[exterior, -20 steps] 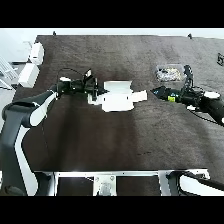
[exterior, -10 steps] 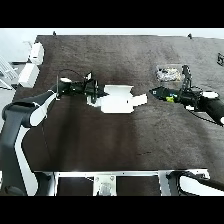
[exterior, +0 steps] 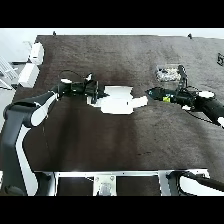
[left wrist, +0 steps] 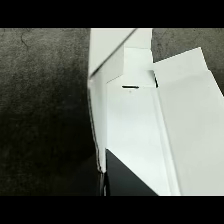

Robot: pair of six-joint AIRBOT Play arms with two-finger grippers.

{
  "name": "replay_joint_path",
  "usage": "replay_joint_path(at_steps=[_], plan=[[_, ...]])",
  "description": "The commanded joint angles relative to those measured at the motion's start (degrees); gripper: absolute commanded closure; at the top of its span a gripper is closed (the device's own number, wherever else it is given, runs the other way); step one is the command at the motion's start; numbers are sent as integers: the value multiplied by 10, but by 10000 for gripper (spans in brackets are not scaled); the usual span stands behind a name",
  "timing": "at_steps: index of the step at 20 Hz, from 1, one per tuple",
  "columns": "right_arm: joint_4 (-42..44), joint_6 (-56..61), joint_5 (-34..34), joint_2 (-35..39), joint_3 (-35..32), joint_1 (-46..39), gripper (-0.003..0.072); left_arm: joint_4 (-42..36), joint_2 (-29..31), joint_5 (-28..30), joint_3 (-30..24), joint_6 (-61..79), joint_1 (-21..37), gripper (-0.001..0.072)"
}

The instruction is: Fold the box and place the chain.

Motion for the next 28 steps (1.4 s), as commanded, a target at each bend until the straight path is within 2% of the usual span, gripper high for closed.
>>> replay_joint_path(at_steps=[1,8,12,17,20,23,24,25,26,28], plan=[[1,-10,-4,0,-1,2,464,-14,-2,30,0,1,0,693],[1,-10,-6,0,-1,2,461,-14,-10,29,0,6,0,690],[1,-10,-6,0,-1,2,395,-19,-14,32,0,12,0,688],[1,-64,-5,0,0,1,394,-23,-14,31,0,8,0,687],[1,-136,43,7,-1,3,392,-23,-14,30,0,8,0,687],[1,-182,91,45,-11,23,392,-23,-14,30,0,8,0,688],[-3,-199,91,57,-18,37,354,-23,-14,30,0,8,0,688],[-12,-222,90,62,-25,54,230,-23,-14,30,0,8,0,688],[-23,-247,82,62,-31,71,154,-24,-14,30,0,8,0,688],[-59,-342,30,58,-40,106,153,-25,-14,30,0,8,0,687]])
